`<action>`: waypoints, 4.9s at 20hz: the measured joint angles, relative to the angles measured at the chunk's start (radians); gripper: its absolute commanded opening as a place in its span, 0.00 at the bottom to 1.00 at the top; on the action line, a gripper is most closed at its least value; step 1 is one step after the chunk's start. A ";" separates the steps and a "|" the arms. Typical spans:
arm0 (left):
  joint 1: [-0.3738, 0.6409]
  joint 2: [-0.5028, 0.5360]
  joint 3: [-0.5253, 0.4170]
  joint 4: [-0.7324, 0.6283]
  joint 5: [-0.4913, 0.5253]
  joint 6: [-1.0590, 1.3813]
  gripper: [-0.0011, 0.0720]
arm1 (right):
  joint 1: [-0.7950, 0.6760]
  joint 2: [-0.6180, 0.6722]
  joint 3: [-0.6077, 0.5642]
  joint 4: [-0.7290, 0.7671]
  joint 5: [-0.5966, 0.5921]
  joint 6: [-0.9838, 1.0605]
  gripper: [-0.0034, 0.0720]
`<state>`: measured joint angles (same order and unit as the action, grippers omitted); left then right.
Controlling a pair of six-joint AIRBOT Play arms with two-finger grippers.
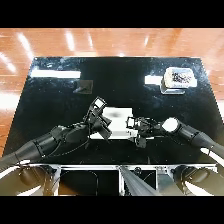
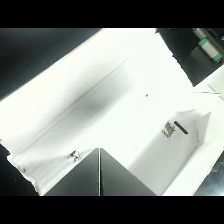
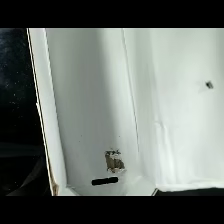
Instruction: Fold the box and place the chain.
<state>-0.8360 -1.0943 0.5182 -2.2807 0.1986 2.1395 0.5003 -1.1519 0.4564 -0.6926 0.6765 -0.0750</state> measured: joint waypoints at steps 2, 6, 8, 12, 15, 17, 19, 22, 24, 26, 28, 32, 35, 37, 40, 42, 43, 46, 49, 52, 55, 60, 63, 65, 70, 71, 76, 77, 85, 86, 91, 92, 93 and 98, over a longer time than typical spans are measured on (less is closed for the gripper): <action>0.000 -0.014 0.001 0.000 -0.001 -0.015 0.04 | 0.000 -0.002 0.000 0.000 0.001 0.000 0.72; 0.000 -0.034 0.002 0.000 0.005 -0.043 0.04 | 0.000 -0.005 0.000 0.001 0.001 -0.001 0.72; 0.000 -0.038 0.005 0.000 0.019 -0.049 0.04 | 0.000 -0.006 0.000 0.001 0.001 -0.001 0.72; 0.000 -0.039 0.051 0.013 0.076 -0.055 0.04 | 0.000 -0.006 0.000 0.001 0.001 -0.001 0.72; 0.001 -0.037 0.084 0.040 0.081 -0.056 0.04 | 0.000 -0.006 0.000 0.002 0.000 0.000 0.72; 0.012 -0.027 0.097 0.067 0.114 -0.056 0.04 | 0.000 -0.006 0.000 0.002 0.000 0.000 0.72; 0.042 -0.007 0.103 0.100 0.186 -0.056 0.04 | 0.000 -0.006 0.000 0.002 0.000 0.000 0.72; 0.114 0.052 0.107 0.137 0.377 -0.003 0.03 | 0.000 -0.006 0.000 0.001 0.000 0.000 0.72; 0.173 0.101 0.108 0.155 0.509 0.044 0.04 | 0.000 -0.006 0.000 0.001 0.000 0.000 0.72; 0.240 0.148 0.097 0.171 0.597 0.080 0.04 | 0.000 -0.006 0.000 0.001 0.000 0.000 0.72; 0.310 0.177 0.072 0.170 0.638 0.111 0.04 | 0.000 -0.006 0.000 0.001 0.000 0.000 0.72; 0.373 0.196 0.022 0.109 0.689 0.217 0.86 | 0.000 -0.006 0.000 0.000 0.000 0.000 0.72; 0.356 0.200 0.003 0.126 0.680 0.301 0.85 | 0.000 -0.006 0.000 0.000 0.000 0.000 0.72; 0.335 0.194 -0.003 0.140 0.660 0.398 0.85 | 0.000 -0.006 0.000 0.000 0.000 0.000 0.72; 0.311 0.158 -0.006 0.149 0.613 0.529 0.85 | 0.000 -0.006 0.000 0.000 0.000 0.000 0.72; 0.304 0.126 -0.007 0.150 0.587 0.575 0.84 | 0.000 -0.006 0.000 0.000 0.000 0.000 0.72; 0.303 0.109 -0.007 0.149 0.574 0.589 0.83 | 0.000 -0.006 0.000 0.000 0.000 0.000 0.72; 0.299 0.066 -0.008 0.124 0.542 0.615 0.83 | 0.000 -0.006 0.000 0.000 0.000 0.000 0.72; 0.296 0.042 -0.008 0.095 0.502 0.630 0.83 | 0.000 -0.006 0.000 0.000 0.000 0.000 0.72; 0.282 0.032 -0.008 0.080 0.487 0.637 0.83 | 0.000 -0.006 0.000 0.001 0.000 0.000 0.72; 0.257 0.016 -0.008 0.074 0.476 0.649 0.70 | 0.000 -0.006 0.000 0.001 0.000 0.000 0.72; 0.235 -0.016 -0.007 0.056 0.469 0.657 0.48 | 0.000 -0.006 0.000 0.001 0.001 0.000 0.72; 0.228 -0.025 -0.006 0.035 0.449 0.659 0.45 | 0.000 -0.006 0.000 0.001 0.001 0.000 0.72; 0.225 -0.027 -0.006 0.027 0.444 0.660 0.43 | 0.000 -0.006 0.000 0.001 0.001 0.000 0.72; 0.220 -0.029 -0.006 -0.011 0.428 0.660 0.40 | 0.000 -0.006 0.000 0.001 0.001 0.000 0.72; 0.215 -0.029 -0.006 -0.022 0.426 0.660 0.40 | 0.000 -0.006 0.000 0.001 0.001 0.000 0.72; 0.186 -0.030 -0.006 -0.047 0.422 0.662 0.40 | 0.000 -0.006 0.000 0.001 0.001 0.000 0.72; 0.182 -0.030 -0.006 -0.048 0.421 0.662 0.40 | 0.000 -0.006 0.000 0.001 0.001 0.000 0.72; 0.167 -0.032 -0.007 -0.060 0.380 0.661 0.20 | 0.000 -0.006 0.000 0.002 0.001 0.001 0.72; 0.164 -0.032 -0.007 -0.060 0.369 0.661 0.20 | 0.000 -0.006 0.000 0.002 0.001 0.001 0.72; 0.155 -0.032 -0.007 -0.060 0.331 0.659 0.43 | 0.000 -0.006 0.000 0.002 0.001 0.001 0.72; 0.153 -0.033 -0.007 -0.059 0.322 0.660 0.43 | 0.000 -0.006 0.000 0.002 0.001 0.001 0.72; 0.151 -0.033 -0.007 -0.059 0.315 0.660 0.43 | 0.000 -0.006 0.000 0.002 0.001 0.001 0.72; 0.148 -0.044 -0.007 -0.057 0.300 0.660 0.43 | 0.000 -0.006 0.000 0.002 0.002 0.001 0.72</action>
<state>-0.6880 -1.1385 0.5114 -2.3375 0.4988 2.7995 0.5003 -1.1580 0.4561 -0.6907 0.6781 -0.0742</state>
